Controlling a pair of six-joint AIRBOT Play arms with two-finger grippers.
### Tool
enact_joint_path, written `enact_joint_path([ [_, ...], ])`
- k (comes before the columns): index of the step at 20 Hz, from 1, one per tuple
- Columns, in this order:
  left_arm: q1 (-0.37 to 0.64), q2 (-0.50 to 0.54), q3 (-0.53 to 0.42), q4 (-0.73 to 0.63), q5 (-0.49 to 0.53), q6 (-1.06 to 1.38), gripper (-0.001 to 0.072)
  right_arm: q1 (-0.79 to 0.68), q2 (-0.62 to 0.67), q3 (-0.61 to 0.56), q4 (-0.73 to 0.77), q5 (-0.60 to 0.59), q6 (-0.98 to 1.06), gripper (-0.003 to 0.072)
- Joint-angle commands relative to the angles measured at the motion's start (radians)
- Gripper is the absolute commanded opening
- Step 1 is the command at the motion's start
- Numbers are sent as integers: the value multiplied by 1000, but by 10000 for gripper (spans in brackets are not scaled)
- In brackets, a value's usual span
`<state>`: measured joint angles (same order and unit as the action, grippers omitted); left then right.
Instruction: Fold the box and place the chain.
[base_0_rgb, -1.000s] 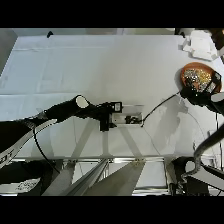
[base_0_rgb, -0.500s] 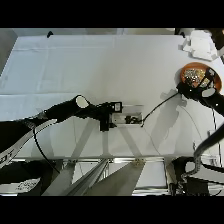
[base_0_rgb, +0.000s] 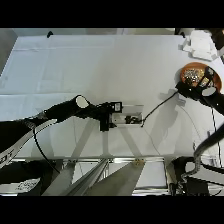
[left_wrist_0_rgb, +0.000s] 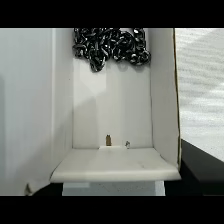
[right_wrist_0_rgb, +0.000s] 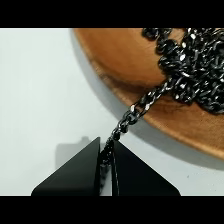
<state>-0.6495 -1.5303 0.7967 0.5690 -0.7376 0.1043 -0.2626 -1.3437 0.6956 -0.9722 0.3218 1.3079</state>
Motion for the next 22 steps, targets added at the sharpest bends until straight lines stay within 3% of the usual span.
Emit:
enact_joint_path([
  [1,0,0,0,0,0,0,434,1,127,1,2,150,-110,17],
  [9,0,0,0,0,0,0,434,1,696,1,31,397,-183,17],
  [13,0,0,0,0,0,0,434,1,917,2,179,429,-261,17],
  [17,0,0,0,0,0,0,434,1,1046,13,384,433,-326,18],
  [22,0,0,0,0,0,0,434,1,1059,45,547,511,-331,18],
])
